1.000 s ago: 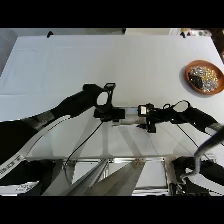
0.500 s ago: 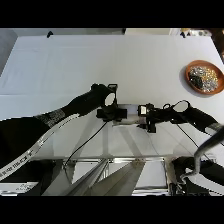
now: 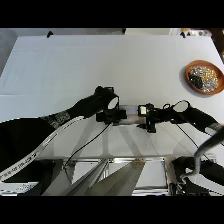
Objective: Fold the box and place the chain.
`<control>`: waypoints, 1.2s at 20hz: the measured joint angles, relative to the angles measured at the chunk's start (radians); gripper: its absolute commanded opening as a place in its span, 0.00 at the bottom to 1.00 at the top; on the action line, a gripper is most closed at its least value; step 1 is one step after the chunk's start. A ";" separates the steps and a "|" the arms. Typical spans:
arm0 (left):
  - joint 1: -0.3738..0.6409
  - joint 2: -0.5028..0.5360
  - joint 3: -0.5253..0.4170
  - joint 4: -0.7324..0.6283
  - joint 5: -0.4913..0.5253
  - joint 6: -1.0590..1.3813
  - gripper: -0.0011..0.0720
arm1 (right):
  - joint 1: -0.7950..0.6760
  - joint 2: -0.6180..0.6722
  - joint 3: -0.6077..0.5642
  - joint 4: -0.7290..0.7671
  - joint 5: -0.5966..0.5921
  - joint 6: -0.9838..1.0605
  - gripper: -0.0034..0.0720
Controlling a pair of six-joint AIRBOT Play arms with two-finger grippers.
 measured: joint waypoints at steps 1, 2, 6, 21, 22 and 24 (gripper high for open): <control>-0.003 -0.002 0.000 0.002 -0.002 -0.006 0.11 | 0.000 0.000 0.000 0.000 0.000 0.000 0.47; -0.006 -0.003 0.000 0.007 -0.005 -0.009 0.02 | 0.000 0.000 0.000 0.000 0.000 0.000 0.47; -0.012 -0.005 0.001 0.012 -0.010 -0.015 0.02 | 0.000 0.000 0.000 0.000 0.000 -0.001 0.47; 0.012 0.047 0.000 0.012 -0.003 0.045 0.47 | 0.000 0.000 0.000 0.000 0.001 0.000 0.47; 0.008 0.042 0.000 0.013 0.003 0.045 0.44 | 0.000 0.000 0.000 0.000 0.001 0.000 0.47; -0.003 0.030 0.000 0.013 0.014 0.046 0.29 | 0.000 0.000 0.000 0.000 0.001 0.000 0.47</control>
